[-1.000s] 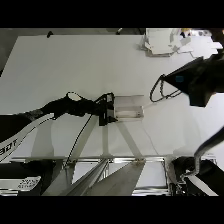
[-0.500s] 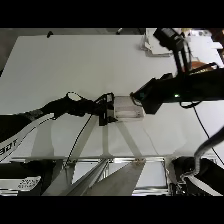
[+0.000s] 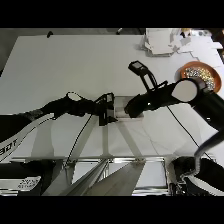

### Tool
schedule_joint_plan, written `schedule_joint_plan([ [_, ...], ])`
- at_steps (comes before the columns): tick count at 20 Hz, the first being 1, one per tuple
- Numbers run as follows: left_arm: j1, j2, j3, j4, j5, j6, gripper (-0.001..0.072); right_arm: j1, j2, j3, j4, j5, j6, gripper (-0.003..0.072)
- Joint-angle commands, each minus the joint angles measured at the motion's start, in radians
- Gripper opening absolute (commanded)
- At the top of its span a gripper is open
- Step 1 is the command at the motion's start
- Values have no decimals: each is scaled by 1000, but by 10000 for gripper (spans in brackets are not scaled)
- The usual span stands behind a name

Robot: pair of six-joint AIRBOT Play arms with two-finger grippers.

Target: Fold the box and place the chain.

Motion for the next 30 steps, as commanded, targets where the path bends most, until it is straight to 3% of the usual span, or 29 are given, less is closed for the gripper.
schedule_joint_plan([
  [1,0,0,0,0,0,0,151,20,-53,-28,-24,-43,0,194],
  [3,0,0,0,0,0,0,151,5,-46,-12,-24,-18,4,304],
  [6,0,1,0,0,0,0,151,-71,-3,111,-43,114,4,279],
  [8,0,1,0,0,0,0,151,-149,44,192,-129,149,11,174],
  [12,0,0,0,0,0,0,151,-319,77,209,-367,177,83,175],
  [17,0,1,0,0,0,0,151,-457,-82,207,-385,188,115,180],
  [18,0,1,0,0,0,0,151,-459,-128,207,-388,186,115,200],
  [20,0,0,0,0,0,0,151,-459,-212,207,-388,171,115,327],
  [23,0,0,0,0,0,0,151,-459,-323,207,-399,132,142,315],
  [25,0,0,0,0,0,0,151,-459,-370,207,-431,124,189,248],
  [30,0,0,0,0,0,0,151,-459,-444,207,-437,112,192,248],
])
